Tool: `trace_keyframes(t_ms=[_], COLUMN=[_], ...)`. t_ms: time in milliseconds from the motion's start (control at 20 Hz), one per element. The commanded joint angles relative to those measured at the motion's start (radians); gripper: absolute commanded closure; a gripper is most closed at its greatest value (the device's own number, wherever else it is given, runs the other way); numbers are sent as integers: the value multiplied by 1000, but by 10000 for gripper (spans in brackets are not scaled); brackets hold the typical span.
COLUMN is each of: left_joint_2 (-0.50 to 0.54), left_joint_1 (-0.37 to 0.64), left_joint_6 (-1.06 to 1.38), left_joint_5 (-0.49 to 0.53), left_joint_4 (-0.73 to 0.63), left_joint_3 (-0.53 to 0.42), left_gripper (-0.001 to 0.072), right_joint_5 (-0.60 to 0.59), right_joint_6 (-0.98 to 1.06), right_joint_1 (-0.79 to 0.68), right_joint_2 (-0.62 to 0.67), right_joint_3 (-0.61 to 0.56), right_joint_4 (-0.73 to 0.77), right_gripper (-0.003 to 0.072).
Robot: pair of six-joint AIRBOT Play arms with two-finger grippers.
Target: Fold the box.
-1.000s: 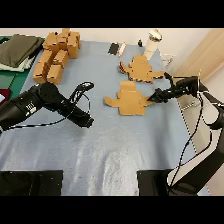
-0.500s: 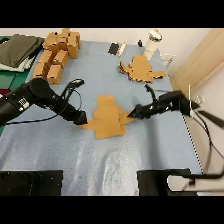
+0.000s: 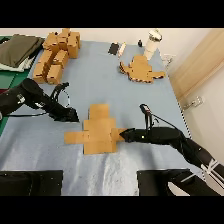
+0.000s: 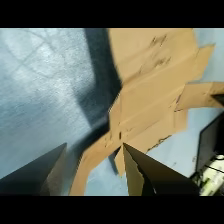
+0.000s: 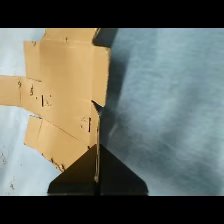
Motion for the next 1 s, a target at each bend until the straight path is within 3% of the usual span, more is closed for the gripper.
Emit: trace_keyframes(t_ms=[0,350,550,850,950], left_joint_2=[-93,-227,-300,-312,-312], left_joint_1=[19,19,18,17,17], left_joint_6=[158,402,408,520,559], left_joint_5=[-13,16,24,-45,-95], left_joint_4=[-192,-471,-473,-526,-529], left_joint_3=[-4,11,47,52,52], left_gripper=[145,147,175,178,338], right_joint_5=[93,95,95,95,95], right_joint_6=[15,44,46,46,46], right_joint_1=[97,105,105,105,105], right_joint_2=[47,47,47,46,46], right_joint_3=[-35,-35,-35,-35,-35], right_joint_4=[-11,-16,-15,-15,-15], right_gripper=[687,687,687,687,686])
